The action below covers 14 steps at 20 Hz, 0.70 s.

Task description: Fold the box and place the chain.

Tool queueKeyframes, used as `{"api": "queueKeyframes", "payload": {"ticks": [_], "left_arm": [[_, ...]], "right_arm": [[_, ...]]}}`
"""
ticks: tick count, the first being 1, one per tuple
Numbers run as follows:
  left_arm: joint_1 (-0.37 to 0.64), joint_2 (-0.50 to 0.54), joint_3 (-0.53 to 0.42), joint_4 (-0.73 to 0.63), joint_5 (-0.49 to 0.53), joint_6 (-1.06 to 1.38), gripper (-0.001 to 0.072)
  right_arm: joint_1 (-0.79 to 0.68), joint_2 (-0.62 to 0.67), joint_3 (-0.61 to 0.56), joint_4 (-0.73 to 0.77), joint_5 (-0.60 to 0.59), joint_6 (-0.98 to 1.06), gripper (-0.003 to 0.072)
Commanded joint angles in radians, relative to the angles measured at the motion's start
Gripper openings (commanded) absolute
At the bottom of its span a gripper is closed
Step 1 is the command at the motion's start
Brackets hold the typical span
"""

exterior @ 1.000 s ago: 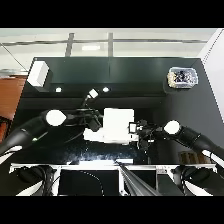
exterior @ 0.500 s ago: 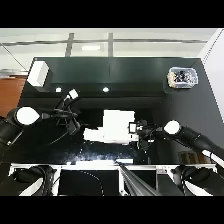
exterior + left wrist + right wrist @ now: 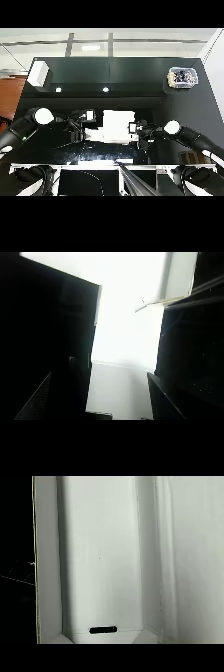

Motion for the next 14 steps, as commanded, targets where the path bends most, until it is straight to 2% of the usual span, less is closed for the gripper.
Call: {"api": "queueKeyframes", "payload": {"ticks": [1,5,14], "left_arm": [[-0.021,-0.057,0.0,0.011,0.014,0.08,0.0694],[-0.07,-0.089,0.0,-0.001,0.108,0.122,0.0694],[-0.093,-0.118,-0.001,-0.016,0.153,0.121,0.0677]], "right_arm": [[0.0,0.0,0.0,0.002,0.0,0.0,0.054],[0.0,0.0,0.0,0.002,0.0,0.0,0.054],[0.0,0.0,0.0,0.002,0.0,0.0,0.054]]}}
